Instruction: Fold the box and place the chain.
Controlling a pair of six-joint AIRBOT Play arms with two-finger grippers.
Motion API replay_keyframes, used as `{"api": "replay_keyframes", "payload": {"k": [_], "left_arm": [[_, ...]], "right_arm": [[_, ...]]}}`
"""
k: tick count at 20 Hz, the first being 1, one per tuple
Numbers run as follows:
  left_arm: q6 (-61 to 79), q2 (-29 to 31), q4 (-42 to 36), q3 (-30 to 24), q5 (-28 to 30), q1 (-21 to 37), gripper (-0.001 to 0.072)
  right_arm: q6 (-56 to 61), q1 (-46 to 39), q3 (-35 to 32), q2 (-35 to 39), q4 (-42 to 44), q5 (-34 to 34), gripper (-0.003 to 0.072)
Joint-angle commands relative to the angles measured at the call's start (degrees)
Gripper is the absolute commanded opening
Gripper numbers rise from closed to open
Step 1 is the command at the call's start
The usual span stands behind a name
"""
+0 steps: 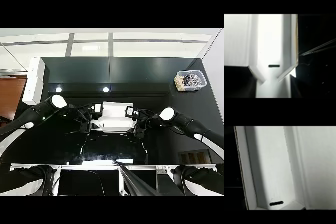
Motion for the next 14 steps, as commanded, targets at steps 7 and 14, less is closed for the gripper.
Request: {"api": "replay_keyframes", "payload": {"k": [7, 14], "left_arm": [[-0.50, -0.74, -3.17, 0.00, 1.38, -0.26, 0.0330], [-0.50, -2.64, -10.80, -0.13, 1.62, -1.14, 0.0275]], "right_arm": [[0.00, 0.04, -0.04, -0.02, 0.07, 0.04, 0.0017], [0.00, 0.04, -0.04, -0.02, 0.07, 0.02, 0.0017]]}}
